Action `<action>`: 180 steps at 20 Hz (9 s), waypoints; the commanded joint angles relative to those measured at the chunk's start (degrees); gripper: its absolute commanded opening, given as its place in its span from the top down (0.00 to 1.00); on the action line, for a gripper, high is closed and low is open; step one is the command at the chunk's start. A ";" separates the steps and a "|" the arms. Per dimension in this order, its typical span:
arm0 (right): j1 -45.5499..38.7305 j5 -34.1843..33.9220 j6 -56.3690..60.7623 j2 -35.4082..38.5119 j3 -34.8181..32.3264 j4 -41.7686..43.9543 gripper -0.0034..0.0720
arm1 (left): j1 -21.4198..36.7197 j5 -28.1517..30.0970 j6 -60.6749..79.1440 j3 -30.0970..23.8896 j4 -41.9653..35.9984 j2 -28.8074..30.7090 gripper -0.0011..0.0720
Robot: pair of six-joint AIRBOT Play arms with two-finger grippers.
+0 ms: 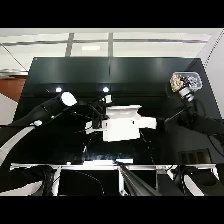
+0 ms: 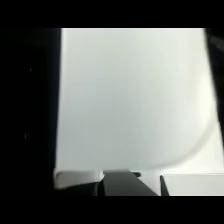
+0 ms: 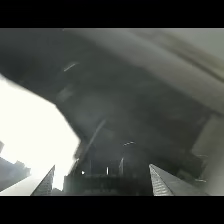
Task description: Fold the box and place the chain.
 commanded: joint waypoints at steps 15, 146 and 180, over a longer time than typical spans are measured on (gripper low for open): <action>19.04 3.65 -25.46 -2.40 -10.80 4.63 0.07 | -0.52 -1.62 11.10 -1.88 -2.01 -3.06 0.95; 30.86 17.94 4.66 -11.54 1.03 -8.96 0.02 | -2.64 1.97 7.87 -4.94 1.42 -0.11 0.95; 24.13 11.58 -32.65 -20.39 -2.29 21.05 0.17 | -2.64 1.81 4.04 -5.11 2.97 -0.13 0.95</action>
